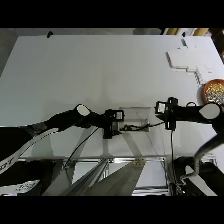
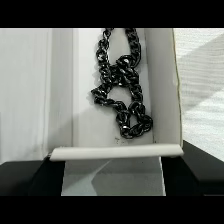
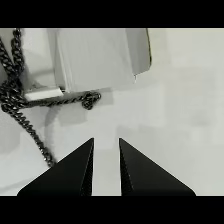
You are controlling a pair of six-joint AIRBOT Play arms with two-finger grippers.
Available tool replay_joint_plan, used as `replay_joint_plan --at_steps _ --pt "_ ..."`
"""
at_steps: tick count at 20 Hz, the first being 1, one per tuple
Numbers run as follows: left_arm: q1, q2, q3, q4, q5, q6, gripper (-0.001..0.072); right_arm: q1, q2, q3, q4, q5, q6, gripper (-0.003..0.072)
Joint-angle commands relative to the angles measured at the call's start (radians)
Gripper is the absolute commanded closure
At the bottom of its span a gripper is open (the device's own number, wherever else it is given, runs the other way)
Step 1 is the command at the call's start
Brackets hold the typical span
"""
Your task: Fold the box and place the chain.
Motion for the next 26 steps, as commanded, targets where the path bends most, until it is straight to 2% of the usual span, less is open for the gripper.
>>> replay_joint_plan --at_steps 1,4,8,11,17,18,20,21,26 --pt "0.0 0.0 0.0 0.0 0.0 0.0 0.0456 -0.009 -0.118 0.0 0.087 -0.071 -0.207 0.0529" --pt "0.0 0.0 0.0 0.0 0.0 0.0 0.0456 0.018 -0.185 0.0 0.135 -0.109 -0.317 0.0524" --pt "0.0 0.0 0.001 0.0 0.0 0.0 0.0456 0.051 -0.26 0.0 0.135 -0.152 -0.344 0.0503" --pt "0.0 0.0 0.0 0.001 0.0 0.0 0.0456 0.051 -0.266 0.0 0.167 -0.152 -0.344 0.042" --pt "0.0 0.0 0.001 0.0 0.0 0.0 0.0456 0.051 -0.309 0.0 0.213 -0.138 -0.344 0.0422" --pt "0.0 0.0 0.001 0.0 0.0 0.0 0.0456 0.051 -0.309 0.0 0.213 -0.138 -0.344 0.0451" --pt "0.0 0.0 0.001 0.0 0.0 0.0 0.0456 0.048 -0.309 0.0 0.201 -0.132 -0.343 0.0615" --pt "0.0 0.0 0.001 0.001 0.0 0.0 0.0456 0.045 -0.308 0.0 0.191 -0.117 -0.343 0.0659" --pt "0.0 0.0 0.0 0.0 0.0 0.0 0.0456 0.045 -0.234 0.0 0.034 -0.008 -0.22 0.0672"
